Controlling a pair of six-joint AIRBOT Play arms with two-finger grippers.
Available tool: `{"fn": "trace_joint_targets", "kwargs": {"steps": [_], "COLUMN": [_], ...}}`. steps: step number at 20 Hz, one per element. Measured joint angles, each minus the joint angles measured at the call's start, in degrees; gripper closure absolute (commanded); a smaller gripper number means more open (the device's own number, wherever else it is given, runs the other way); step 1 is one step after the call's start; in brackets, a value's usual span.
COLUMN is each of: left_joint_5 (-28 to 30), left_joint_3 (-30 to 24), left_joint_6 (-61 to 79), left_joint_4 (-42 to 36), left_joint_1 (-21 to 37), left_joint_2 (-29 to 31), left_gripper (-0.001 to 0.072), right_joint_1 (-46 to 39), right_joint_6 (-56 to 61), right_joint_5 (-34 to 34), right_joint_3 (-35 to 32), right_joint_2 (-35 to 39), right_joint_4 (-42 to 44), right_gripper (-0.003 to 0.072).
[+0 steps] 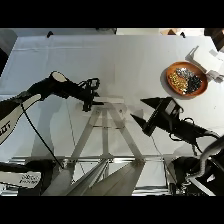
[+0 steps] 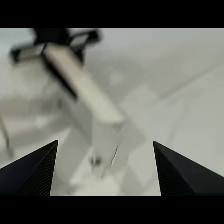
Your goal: Fold the box and place the chain.
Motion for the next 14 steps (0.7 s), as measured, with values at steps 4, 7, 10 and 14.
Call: {"fn": "trace_joint_targets", "kwargs": {"steps": [4, 7, 10, 14], "left_joint_5": [0.0, 0.0, 0.0, 0.0], "left_joint_3": [0.0, 0.0, 0.0, 0.0], "left_joint_6": [0.0, 0.0, 0.0, 0.0], "left_joint_4": [0.0, 0.0, 0.0, 0.0], "left_joint_1": [0.0, 0.0, 0.0, 0.0], "left_joint_2": [0.0, 0.0, 0.0, 0.0], "left_gripper": [0.0697, 0.0697, 0.0697, 0.0697], "right_joint_1": [0.0, 0.0, 0.0, 0.0], "right_joint_6": [-7.1, -14.6, -19.5, -22.4], "right_joint_5": [4.5, 5.8, 6.0, 5.1], "right_joint_3": [0.0, 0.0, 0.0, 0.0], "right_joint_2": [-1.0, -3.9, -7.9, -13.2], "right_joint_4": [-5.3, -6.8, -7.3, -7.2], "right_gripper": [-0.0018, -0.0026, -0.0026, -0.0027]}}
